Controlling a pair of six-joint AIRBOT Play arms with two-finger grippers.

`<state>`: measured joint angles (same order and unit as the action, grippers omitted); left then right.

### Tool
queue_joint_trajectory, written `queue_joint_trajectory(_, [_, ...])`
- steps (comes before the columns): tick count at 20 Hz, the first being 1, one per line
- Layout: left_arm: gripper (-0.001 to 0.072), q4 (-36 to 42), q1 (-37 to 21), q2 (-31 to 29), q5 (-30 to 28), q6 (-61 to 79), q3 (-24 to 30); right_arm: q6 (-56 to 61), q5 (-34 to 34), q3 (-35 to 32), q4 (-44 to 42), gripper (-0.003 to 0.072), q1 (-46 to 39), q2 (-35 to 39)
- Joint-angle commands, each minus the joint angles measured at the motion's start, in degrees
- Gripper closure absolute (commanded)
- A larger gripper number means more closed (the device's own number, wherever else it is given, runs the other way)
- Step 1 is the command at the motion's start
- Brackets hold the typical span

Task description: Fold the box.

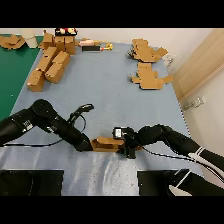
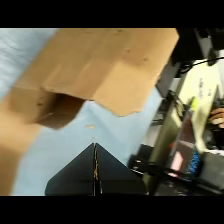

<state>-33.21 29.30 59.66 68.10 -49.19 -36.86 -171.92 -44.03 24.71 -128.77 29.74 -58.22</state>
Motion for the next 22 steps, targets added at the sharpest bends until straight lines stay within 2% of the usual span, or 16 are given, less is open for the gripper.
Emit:
queue_joint_trajectory(1, [0.0698,7.19,8.2,2.8,-6.25,-7.45,0.02,0.0,0.0,-0.02,-0.02,0.0241,0.02,0.02])
queue_joint_trajectory(4, [0.0698,10.75,9.75,4.39,-15.52,-7.5,0.02,0.0,-0.04,-0.02,-0.02,0.0241,0.02,0.02])
queue_joint_trajectory(8, [0.0698,11.8,9.55,4.87,-34.18,-8.96,0.02,0.02,-0.02,-0.02,-0.02,0.0242,0.02,0.02])
queue_joint_trajectory(12, [0.0698,11.74,9.55,8.02,-42.21,-8.92,0.02,0.02,-0.02,-0.02,-0.02,0.0241,0.02,0.02])
queue_joint_trajectory(15, [0.0699,11.23,9.55,10.64,-43.85,-8.92,0.02,0.0,-0.02,-0.02,-0.02,0.0242,0.02,0.02])
queue_joint_trajectory(22, [0.0699,10.91,9.57,15.02,-37.4,-10.69,-0.15,0.02,0.0,-0.02,0.0,0.0241,0.02,0.02])
